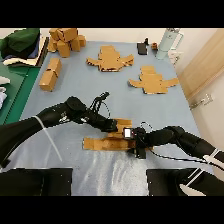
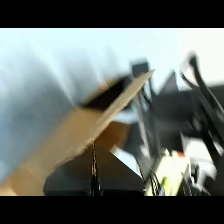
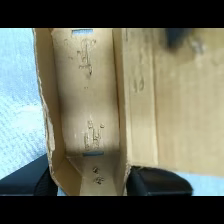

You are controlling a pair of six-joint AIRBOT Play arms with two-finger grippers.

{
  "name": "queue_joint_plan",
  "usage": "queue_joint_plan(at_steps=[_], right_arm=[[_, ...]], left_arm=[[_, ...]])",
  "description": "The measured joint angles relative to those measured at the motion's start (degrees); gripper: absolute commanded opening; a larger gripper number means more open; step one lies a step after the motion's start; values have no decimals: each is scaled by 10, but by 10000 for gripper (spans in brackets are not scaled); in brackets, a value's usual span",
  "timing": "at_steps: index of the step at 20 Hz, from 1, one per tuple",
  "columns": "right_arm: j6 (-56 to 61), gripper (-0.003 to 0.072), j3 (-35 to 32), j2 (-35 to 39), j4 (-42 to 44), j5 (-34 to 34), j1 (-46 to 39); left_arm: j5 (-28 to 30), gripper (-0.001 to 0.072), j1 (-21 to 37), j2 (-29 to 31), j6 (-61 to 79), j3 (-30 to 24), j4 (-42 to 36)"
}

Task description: Fold the box.

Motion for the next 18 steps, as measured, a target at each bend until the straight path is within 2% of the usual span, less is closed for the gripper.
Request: queue_joint_plan(at_steps=[3, 10, 15, 18], right_arm=[[0, 460, 0, 0, 0, 0, 0], [0, 460, 0, 0, 0, 0, 0], [0, 460, 0, 0, 0, 0, 0], [0, 460, 0, 0, 0, 0, 0]], left_arm=[[27, 14, -1, -43, -26, 17, 21], [19, 14, 4, -94, -58, 33, 43], [-48, 13, 55, -94, -49, 72, 39], [-109, 12, 88, -63, -12, 79, 19]])
